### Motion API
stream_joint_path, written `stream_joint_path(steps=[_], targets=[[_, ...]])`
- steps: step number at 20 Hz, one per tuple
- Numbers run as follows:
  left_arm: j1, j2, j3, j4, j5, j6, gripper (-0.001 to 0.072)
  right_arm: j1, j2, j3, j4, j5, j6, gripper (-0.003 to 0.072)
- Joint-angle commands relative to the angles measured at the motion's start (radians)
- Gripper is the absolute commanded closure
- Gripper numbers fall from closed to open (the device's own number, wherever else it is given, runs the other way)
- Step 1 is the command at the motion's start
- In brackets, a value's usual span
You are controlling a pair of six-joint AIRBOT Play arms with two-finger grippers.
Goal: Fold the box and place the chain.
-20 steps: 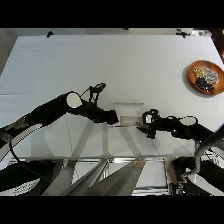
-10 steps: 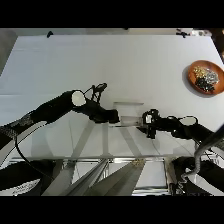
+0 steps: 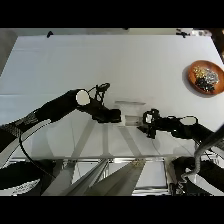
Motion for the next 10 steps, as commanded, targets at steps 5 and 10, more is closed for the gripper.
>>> stream_joint_path(steps=[5,10], targets=[[-0.016,-0.018,0.011,0.074,0.002,-0.098,0.0258,0.0,0.0,0.0,-0.001,0.002,-0.001,0.0284],[-0.016,-0.018,0.011,0.18,0.007,-0.229,0.0322,0.0,0.0,0.0,-0.001,0.002,-0.002,0.0284]])
